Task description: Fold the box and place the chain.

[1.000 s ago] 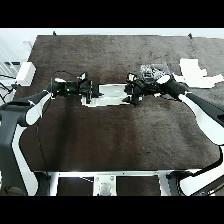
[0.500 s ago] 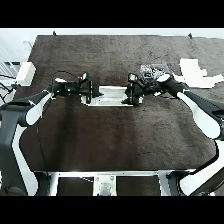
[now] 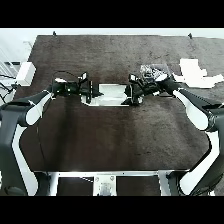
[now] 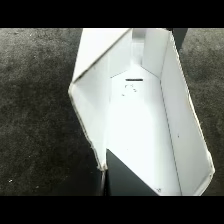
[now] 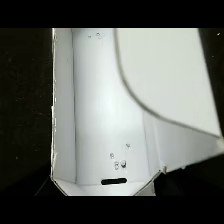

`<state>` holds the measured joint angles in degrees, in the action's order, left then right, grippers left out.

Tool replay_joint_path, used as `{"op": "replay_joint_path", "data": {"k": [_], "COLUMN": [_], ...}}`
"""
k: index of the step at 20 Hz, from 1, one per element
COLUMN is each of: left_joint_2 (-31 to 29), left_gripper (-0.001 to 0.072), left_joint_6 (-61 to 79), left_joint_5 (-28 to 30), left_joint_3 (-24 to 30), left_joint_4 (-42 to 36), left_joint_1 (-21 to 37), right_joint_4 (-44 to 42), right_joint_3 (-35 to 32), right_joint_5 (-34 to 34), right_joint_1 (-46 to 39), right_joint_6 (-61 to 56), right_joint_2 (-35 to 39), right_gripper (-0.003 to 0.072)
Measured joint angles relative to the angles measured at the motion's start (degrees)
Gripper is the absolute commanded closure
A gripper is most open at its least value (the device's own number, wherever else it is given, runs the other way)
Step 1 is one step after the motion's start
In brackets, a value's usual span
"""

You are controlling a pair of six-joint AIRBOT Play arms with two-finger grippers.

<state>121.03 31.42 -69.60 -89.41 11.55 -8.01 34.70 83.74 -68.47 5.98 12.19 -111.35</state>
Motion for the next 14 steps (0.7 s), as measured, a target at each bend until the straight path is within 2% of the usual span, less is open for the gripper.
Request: {"op": "replay_joint_path", "data": {"k": [14], "left_joint_2": [0.00], "left_gripper": [0.0690], "left_joint_6": [-0.07], "left_joint_5": [0.39], "left_joint_3": [0.00], "left_joint_4": [-0.02], "left_joint_1": [-0.13], "right_joint_4": [-0.55], "right_joint_3": [4.11], "right_joint_5": [-1.84], "right_joint_1": [0.79], "right_joint_6": [1.75], "right_joint_2": [-3.89], "right_gripper": [0.0039]}}
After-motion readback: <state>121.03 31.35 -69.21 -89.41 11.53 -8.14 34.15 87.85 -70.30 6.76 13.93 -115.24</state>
